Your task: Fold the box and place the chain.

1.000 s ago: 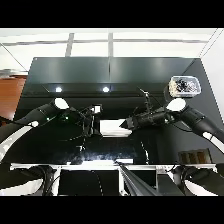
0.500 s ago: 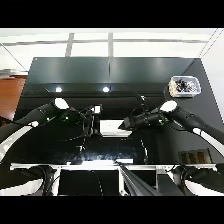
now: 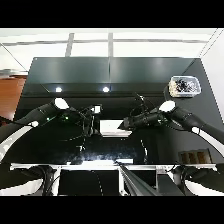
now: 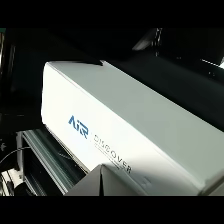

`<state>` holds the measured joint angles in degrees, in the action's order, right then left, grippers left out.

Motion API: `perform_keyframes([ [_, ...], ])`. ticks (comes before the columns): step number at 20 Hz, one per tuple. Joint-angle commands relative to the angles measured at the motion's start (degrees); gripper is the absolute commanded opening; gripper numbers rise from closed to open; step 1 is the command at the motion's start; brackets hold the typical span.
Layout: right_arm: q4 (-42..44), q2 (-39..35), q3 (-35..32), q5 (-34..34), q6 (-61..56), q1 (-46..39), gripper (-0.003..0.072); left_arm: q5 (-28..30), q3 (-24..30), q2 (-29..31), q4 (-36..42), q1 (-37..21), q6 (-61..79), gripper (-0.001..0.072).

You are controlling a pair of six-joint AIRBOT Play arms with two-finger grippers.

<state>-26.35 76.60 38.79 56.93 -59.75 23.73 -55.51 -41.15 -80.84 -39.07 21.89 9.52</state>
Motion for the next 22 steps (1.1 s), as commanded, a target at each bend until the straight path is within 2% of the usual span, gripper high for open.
perform_keyframes([
  [1,1.0,-0.3,0.0,1.2,0.3,-0.2,0.0024,0.0,0.0,0.0,0.0,0.0,0.0,0.0507],
  [4,2.8,-3.6,0.0,2.8,0.6,-0.2,0.0024,0.0,0.0,0.0,0.1,0.0,0.0,0.0507],
  [7,3.1,-10.5,0.0,4.2,0.6,-1.3,0.0024,-0.2,0.0,0.0,0.1,0.0,0.0,0.0508],
  [8,3.7,-13.0,0.0,4.7,0.6,-2.6,0.0024,0.0,0.0,0.0,0.1,0.0,0.0,0.0531],
  [9,4.4,-15.6,0.0,5.3,0.6,-4.3,0.0024,0.3,-0.1,0.1,0.0,0.0,0.0,0.0655],
  [10,4.9,-18.5,0.0,6.2,0.6,-6.7,0.0024,0.9,-0.2,0.5,0.0,-0.2,-1.1,0.0720],
  [14,4.7,-28.1,0.0,11.5,0.6,-17.9,0.0024,0.4,-1.7,5.1,-6.0,-2.0,-13.2,0.0720],
  [17,4.2,-32.2,0.0,14.5,0.6,-25.9,0.0025,-2.0,-1.9,11.4,-10.6,-3.0,-17.8,0.0720],
  [20,0.7,-33.2,0.0,16.2,0.6,-30.8,0.0024,-2.0,-1.9,18.1,-9.7,-2.6,-20.7,0.0720],
  [22,-1.9,-33.2,0.0,15.8,0.6,-31.5,0.0024,-1.0,-1.9,20.3,-5.3,-1.2,-21.0,0.0720],
])
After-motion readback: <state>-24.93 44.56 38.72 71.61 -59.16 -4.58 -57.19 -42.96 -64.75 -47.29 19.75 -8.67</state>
